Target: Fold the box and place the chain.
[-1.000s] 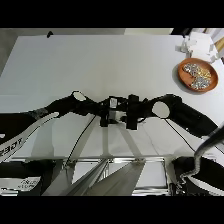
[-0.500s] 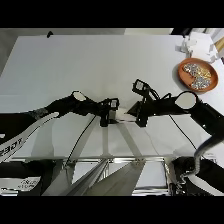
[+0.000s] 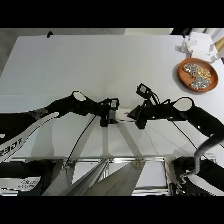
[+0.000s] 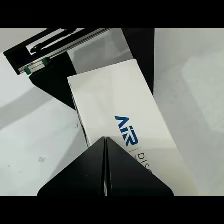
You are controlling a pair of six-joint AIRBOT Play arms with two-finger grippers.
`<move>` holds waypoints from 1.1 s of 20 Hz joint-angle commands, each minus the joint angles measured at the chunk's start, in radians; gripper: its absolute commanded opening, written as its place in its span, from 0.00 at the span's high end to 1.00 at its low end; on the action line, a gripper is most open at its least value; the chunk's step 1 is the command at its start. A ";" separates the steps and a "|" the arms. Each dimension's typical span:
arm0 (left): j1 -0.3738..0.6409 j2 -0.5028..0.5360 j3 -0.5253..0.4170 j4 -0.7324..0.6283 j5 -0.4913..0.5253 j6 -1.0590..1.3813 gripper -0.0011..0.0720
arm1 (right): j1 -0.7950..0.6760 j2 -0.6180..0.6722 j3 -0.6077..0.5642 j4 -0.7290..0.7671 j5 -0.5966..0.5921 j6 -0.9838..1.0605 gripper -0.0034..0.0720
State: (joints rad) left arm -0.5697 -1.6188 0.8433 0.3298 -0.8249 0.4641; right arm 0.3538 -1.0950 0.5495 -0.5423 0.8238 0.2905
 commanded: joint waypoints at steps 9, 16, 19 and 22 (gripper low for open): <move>0.001 0.001 0.001 -0.001 -0.002 -0.001 0.89 | 0.056 -0.004 -0.085 -0.064 -0.108 -0.007 0.93; 0.001 0.001 0.001 -0.001 -0.002 0.000 0.89 | 0.056 0.000 -0.082 -0.038 -0.116 -0.003 0.93; 0.001 0.001 0.001 -0.001 -0.002 0.000 0.89 | 0.053 0.043 -0.033 -0.018 -0.106 0.003 0.93; 0.001 0.001 0.001 -0.001 -0.002 0.000 0.89 | 0.053 0.109 0.045 -0.076 -0.086 0.084 0.93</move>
State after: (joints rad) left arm -0.5686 -1.6176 0.8436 0.3199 -0.8227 0.4595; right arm 0.4068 -1.0355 0.5365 -0.6033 0.7155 0.3149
